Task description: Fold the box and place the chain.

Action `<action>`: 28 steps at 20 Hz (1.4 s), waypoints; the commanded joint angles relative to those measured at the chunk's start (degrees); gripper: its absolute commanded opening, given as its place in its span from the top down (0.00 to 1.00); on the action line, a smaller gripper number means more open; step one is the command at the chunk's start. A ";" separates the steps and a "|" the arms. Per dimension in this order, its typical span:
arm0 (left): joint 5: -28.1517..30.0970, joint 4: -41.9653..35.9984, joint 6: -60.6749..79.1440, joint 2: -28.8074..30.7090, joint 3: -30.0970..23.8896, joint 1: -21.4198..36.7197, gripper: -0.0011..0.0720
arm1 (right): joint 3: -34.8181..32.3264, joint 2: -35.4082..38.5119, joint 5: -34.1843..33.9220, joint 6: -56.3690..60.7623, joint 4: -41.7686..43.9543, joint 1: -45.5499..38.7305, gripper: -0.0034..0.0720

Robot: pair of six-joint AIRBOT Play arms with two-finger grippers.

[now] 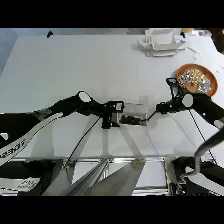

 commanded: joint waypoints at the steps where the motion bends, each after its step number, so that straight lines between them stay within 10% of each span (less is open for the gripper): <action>1: 0.02 0.00 0.00 0.02 0.00 0.04 0.94 | -0.04 -0.33 -0.55 -0.04 -0.24 0.15 0.73; 3: 0.02 0.00 0.00 0.00 0.00 0.04 0.94 | -0.04 -0.31 0.13 -1.55 -0.42 0.15 0.93; 15: 0.02 0.00 0.00 0.00 0.00 0.04 0.94 | -0.02 20.00 15.34 -6.36 1.33 0.15 0.93; 28: 0.00 0.00 0.00 0.00 0.00 0.04 0.94 | -0.04 35.04 25.27 -25.92 41.99 0.15 0.93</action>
